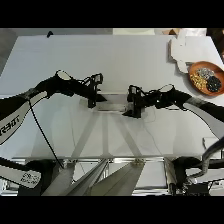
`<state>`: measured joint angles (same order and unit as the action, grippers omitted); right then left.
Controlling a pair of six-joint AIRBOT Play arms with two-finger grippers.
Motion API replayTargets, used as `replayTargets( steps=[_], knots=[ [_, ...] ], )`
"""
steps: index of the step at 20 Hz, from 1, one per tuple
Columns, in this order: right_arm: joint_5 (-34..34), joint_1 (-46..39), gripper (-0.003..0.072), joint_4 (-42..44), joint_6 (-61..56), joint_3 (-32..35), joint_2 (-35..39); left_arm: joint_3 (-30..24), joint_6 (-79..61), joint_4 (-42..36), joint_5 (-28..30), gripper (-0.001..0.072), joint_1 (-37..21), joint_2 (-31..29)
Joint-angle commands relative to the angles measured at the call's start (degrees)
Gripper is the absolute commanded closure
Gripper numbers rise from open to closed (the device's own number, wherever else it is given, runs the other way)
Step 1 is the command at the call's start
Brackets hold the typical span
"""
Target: Fold the box and place the chain.
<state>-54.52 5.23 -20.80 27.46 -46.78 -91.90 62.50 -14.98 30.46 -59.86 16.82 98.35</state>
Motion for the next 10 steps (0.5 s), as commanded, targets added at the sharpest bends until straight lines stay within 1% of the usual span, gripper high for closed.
replayTargets(
  steps=[1, 6, 8, 10],
  knots=[
    [-1.0, 0.0, -0.0019, -1.7, -1.2, 0.0, 0.5, 0.0, 0.0, 0.0, 0.1, 0.0697, 0.0, 0.0],
    [-1.0, -0.3, -0.0018, -6.8, -2.2, 0.0, 2.7, 0.0, 0.0, 0.0, 0.0, 0.0697, 0.0, 0.0],
    [-2.0, -0.9, -0.0018, -6.9, -2.3, 0.0, 2.7, 0.0, 0.0, 0.0, 0.1, 0.0697, 0.0, 0.0],
    [-1.3, -1.4, -0.002, -7.3, -4.0, 0.0, 2.7, 0.0, 0.0, 0.0, 0.0, 0.0697, 0.0, 0.0]
  ],
)
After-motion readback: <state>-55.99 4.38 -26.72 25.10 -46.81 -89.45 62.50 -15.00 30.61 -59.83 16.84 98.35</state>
